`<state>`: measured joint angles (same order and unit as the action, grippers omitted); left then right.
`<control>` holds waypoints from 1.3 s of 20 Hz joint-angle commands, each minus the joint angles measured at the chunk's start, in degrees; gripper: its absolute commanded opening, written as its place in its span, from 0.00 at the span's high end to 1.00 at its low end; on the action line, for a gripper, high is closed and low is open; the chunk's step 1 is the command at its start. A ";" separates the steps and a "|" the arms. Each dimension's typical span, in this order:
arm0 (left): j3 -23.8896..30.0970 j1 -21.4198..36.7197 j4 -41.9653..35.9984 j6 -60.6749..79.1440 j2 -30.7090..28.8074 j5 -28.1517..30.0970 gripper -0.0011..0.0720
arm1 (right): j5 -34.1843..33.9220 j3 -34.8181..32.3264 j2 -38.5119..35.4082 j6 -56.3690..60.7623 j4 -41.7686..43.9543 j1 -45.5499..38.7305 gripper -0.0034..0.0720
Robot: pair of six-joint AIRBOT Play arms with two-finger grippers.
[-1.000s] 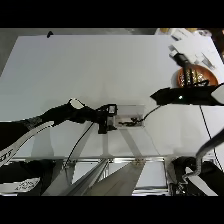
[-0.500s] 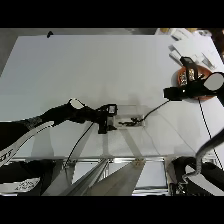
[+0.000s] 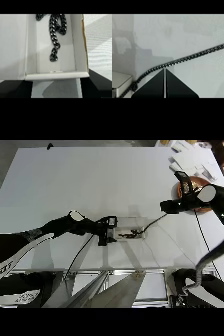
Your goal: Fold the box and place the chain.
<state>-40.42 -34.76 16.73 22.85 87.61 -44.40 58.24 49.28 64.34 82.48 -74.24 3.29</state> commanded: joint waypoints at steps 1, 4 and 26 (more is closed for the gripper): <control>0.00 0.04 0.00 0.02 -0.04 0.02 0.56 | 0.02 0.07 0.09 0.00 -0.15 0.09 0.93; 0.00 0.04 0.00 0.02 -0.04 0.02 0.56 | 0.00 0.07 0.09 0.00 -0.70 0.09 0.91; 0.00 0.04 0.00 0.02 -0.02 0.00 0.56 | -2.23 -0.07 11.91 3.28 -5.27 0.22 0.56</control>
